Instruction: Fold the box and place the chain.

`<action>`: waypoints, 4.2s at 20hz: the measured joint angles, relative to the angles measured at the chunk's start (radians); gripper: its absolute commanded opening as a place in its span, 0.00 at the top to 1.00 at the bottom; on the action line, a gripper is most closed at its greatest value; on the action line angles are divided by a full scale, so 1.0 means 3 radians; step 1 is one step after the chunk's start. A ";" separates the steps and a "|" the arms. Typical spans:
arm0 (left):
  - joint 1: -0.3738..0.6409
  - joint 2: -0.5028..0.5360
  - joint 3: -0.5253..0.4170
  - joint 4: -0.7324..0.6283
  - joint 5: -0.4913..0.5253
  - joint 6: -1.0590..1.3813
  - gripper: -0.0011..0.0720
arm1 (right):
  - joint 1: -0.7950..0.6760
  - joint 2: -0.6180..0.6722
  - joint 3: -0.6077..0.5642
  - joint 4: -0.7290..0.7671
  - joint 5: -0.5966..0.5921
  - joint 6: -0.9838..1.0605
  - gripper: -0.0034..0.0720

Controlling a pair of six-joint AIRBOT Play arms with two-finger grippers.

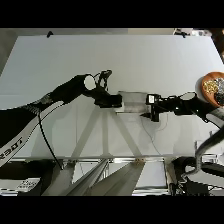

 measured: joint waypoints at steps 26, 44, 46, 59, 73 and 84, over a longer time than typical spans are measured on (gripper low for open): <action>-0.0437 -0.0100 0.0013 0.0846 0.0323 -0.0952 0.80 | 0.0000 0.0000 0.0000 0.0000 0.0003 0.0003 0.41; -0.0576 -0.0109 0.0010 0.0940 0.0434 -0.0936 0.97 | -0.0003 0.0003 0.0000 -0.0004 0.0004 0.0003 0.41; -0.0576 -0.0108 0.0010 0.0940 0.0427 -0.0969 0.97 | -0.0003 0.0003 0.0000 -0.0004 0.0003 0.0001 0.41; -0.0589 -0.0116 0.0183 0.1359 -0.0090 -0.1601 0.97 | 0.0001 0.0001 -0.0003 0.0014 0.0036 -0.0003 0.41; -0.0736 -0.0299 0.0420 0.1513 -0.0098 -0.1523 0.76 | -0.0004 0.0001 -0.0001 -0.0028 -0.0020 -0.0014 0.41; -0.0758 -0.0334 0.0421 0.1518 -0.0028 -0.1513 0.98 | -0.0004 0.0001 -0.0001 -0.0006 -0.0006 -0.0013 0.41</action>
